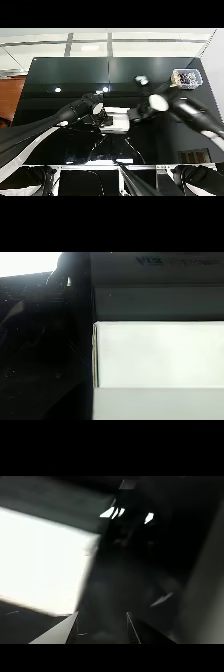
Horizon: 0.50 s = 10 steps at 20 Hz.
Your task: Fold the box and place the chain.
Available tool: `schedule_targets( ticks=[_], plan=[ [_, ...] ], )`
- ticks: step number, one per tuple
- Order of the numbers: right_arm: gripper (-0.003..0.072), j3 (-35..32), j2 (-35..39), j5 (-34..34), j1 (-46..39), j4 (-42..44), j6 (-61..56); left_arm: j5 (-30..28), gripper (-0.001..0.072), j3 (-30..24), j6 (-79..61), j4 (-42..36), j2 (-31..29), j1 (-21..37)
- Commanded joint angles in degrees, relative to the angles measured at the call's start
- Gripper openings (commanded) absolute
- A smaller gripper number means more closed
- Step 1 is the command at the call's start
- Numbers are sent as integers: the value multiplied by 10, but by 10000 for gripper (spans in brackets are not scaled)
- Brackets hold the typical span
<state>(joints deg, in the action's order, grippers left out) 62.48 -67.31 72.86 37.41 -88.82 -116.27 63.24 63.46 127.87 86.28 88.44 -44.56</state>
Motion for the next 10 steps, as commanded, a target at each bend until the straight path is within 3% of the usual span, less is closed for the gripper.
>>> schedule_targets(
  ticks=[1,3,4,5,8,10],
  plan=[
    [346,-1,70,20,-62,-235,38,0,27,0,0,0,0,0],
    [350,-24,68,-84,-133,-318,17,0,27,0,0,0,0,0],
    [569,-40,63,-158,-179,-309,10,0,27,0,0,0,0,0],
    [715,-49,50,-211,-226,-270,2,0,26,0,0,0,0,0],
    [712,-18,-38,-268,-358,-107,-54,-3,27,0,0,1,0,0],
    [711,57,-112,-259,-426,1,-90,-2,27,0,-1,1,0,0]
  ],
)
